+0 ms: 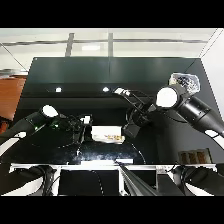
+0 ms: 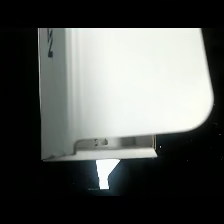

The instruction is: Fold the box and place the chain.

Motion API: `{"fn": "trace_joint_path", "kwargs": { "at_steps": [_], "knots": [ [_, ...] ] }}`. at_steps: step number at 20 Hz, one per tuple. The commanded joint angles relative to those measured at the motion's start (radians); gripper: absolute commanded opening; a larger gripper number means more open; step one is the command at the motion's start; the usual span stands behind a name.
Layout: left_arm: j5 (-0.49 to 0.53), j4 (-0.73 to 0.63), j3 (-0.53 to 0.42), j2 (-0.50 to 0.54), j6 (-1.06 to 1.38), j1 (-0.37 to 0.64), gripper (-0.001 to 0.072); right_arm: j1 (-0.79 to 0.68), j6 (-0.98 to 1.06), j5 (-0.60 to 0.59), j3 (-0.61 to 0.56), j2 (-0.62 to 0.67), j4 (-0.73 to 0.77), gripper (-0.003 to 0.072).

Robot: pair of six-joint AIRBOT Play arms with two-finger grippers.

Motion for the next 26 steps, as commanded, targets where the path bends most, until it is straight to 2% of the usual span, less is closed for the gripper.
{"fn": "trace_joint_path", "kwargs": {
  "at_steps": [1, 4, 7, 11, 19, 26],
  "knots": [
    [0.001, -0.002, 0.0, 0.0, 0.0, 0.0, 0.0486, 0.003, -0.095, -0.087, 0.018, 0.013, -0.032, 0.0687],
    [0.001, -0.002, 0.0, 0.0, 0.0, 0.0, 0.0486, 0.002, -0.243, -0.154, -0.01, 0.006, -0.015, 0.0687],
    [0.002, -0.002, 0.0, 0.0, -0.001, 0.0, 0.0486, 0.003, -0.283, -0.137, -0.05, -0.025, 0.038, 0.0687],
    [0.003, -0.002, 0.0, 0.0, -0.003, 0.0, 0.0486, 0.003, -0.283, -0.135, -0.064, -0.06, 0.098, 0.0688],
    [0.003, -0.002, 0.0, 0.0, -0.003, 0.0, 0.0486, 0.004, -0.283, -0.137, -0.066, -0.091, 0.098, 0.0689],
    [0.004, -0.002, 0.0, 0.0, -0.003, 0.0, 0.0486, 0.055, -0.272, -0.164, -0.066, -0.092, 0.028, 0.0687]
  ]
}}
